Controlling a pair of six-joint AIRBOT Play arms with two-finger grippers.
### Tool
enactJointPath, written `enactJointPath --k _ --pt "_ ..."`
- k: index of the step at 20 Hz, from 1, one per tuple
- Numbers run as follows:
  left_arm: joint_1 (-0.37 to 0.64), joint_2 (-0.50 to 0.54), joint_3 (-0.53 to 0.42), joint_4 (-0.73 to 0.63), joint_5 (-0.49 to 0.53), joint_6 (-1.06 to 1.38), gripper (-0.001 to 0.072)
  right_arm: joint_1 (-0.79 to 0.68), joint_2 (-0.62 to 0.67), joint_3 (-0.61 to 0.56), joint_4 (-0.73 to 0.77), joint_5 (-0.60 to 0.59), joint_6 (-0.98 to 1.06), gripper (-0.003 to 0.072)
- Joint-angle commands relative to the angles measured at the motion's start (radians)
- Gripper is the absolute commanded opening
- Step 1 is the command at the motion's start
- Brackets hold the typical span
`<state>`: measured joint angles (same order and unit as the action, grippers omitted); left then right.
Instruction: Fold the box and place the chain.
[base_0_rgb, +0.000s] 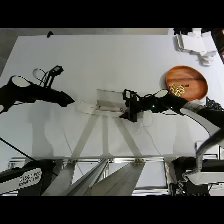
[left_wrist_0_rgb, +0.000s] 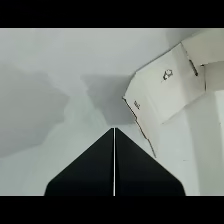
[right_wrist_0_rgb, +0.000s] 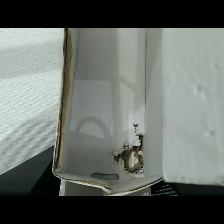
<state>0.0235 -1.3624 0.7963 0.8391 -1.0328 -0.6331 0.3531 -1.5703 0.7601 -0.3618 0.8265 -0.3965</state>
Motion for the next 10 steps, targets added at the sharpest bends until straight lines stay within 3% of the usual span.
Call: enactJointPath --k 1,6,10 --pt "-0.074 -0.023 -0.048 0.013 0.039 -0.215 0.0006 0.000 -0.001 0.000 0.000 0.000 0.000 0.0431" --pt "-0.150 -0.061 -0.048 0.004 0.060 -0.341 0.0006 0.000 -0.001 0.000 0.000 0.000 0.000 0.0431" --pt "-0.162 -0.061 -0.048 -0.135 0.057 -0.332 0.0010 0.000 -0.001 0.000 0.000 0.000 0.000 0.0431"
